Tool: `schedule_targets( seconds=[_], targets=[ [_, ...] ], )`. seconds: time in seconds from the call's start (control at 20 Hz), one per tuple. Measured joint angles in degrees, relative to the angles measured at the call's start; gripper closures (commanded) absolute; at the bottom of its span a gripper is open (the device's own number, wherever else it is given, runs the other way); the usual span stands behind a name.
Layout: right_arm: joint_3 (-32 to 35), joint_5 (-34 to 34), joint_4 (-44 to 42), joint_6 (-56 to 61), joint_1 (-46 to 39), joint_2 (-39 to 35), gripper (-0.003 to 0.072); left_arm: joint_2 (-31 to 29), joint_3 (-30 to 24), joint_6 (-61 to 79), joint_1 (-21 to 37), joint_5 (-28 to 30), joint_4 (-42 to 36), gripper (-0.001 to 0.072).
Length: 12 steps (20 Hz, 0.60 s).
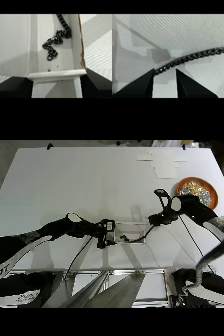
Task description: Fold the box and place the chain.
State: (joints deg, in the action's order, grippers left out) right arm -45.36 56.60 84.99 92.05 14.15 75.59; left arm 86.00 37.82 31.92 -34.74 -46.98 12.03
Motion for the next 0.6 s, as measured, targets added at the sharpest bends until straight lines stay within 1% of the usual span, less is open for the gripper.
schedule_targets(
  seconds=[0.1, 0.15, 0.2, 0.3, 0.5, 0.6],
  targets=[
    [0.0, 0.0, 0.4, 0.4, 0.0, 0.8, 0.0462, 0.0, 0.0, 0.0, 0.0, 0.0, 0.0, 0.0497],
    [0.0, 0.0, 0.6, 0.6, 0.0, 1.2, 0.0467, 0.0, 0.0, 0.0, 0.0, 0.0, 0.0, 0.0497],
    [0.0, 0.0, 0.6, 0.7, 0.0, 1.4, 0.0551, 0.0, 0.0, 0.0, 0.0, 0.0, 0.0, 0.0497],
    [0.0, 0.3, 1.2, 0.8, 0.0, 1.7, 0.067, 0.0, 0.0, 0.0, 0.0, 0.0, 0.0, 0.0497],
    [0.1, 0.6, 1.1, -0.6, 0.0, 1.4, 0.0671, 0.0, 0.0, 0.0, 0.0, 0.0, 0.0, 0.0497],
    [0.1, 3.2, 0.3, -2.1, 0.1, -0.5, 0.0671, 0.0, 0.0, 0.0, 0.0, 0.0, 0.0, 0.0497]
  ],
)
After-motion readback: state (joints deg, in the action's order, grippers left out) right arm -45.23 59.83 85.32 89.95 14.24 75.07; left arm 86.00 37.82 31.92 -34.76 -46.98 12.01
